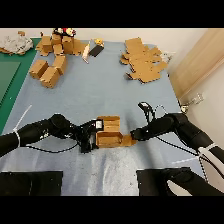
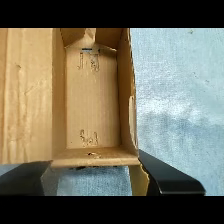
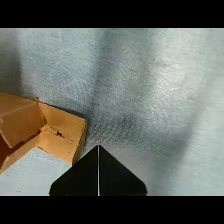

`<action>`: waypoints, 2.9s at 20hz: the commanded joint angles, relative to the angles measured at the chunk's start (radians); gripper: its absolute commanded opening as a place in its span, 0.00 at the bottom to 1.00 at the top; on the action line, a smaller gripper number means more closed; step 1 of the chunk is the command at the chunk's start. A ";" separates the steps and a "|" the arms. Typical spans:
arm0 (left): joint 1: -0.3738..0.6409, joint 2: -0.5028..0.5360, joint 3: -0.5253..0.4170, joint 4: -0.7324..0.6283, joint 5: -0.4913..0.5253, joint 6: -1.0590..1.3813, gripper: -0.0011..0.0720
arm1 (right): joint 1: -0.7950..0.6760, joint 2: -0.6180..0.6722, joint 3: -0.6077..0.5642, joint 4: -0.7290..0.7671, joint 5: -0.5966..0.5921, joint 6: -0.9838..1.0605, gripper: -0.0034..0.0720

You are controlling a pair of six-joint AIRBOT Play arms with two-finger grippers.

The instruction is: Fold the box.

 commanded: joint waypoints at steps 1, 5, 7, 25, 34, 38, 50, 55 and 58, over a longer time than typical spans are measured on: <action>0.001 0.000 0.001 0.000 0.000 0.000 0.62 | 0.007 -0.006 -0.006 0.042 0.009 -0.006 0.05; 0.001 0.000 0.001 0.000 0.000 0.000 0.62 | 0.018 -0.007 -0.037 0.078 0.014 -0.007 0.05; 0.001 0.000 0.001 0.000 0.000 0.000 0.62 | 0.018 -0.006 -0.042 0.101 0.019 -0.015 0.05; 0.001 0.000 0.001 0.000 0.000 0.000 0.62 | 0.018 0.111 -0.015 0.270 0.018 -0.021 0.43; 0.001 0.000 0.001 0.000 0.000 0.000 0.62 | 0.058 0.054 -0.014 0.307 0.026 -0.002 0.73; 0.001 0.001 0.001 0.000 0.000 0.000 0.62 | 0.177 -0.026 0.055 0.149 0.045 0.142 0.71; 0.001 0.001 0.001 0.000 0.000 0.000 0.62 | 0.448 -0.224 0.271 -0.272 -0.122 0.645 0.71; 0.001 0.000 0.001 0.000 0.000 0.000 0.62 | 0.498 -0.307 0.322 -0.282 -0.142 0.724 0.69; 0.001 0.000 0.001 0.000 0.000 0.000 0.62 | 0.511 -0.335 0.354 -0.281 -0.158 0.753 0.67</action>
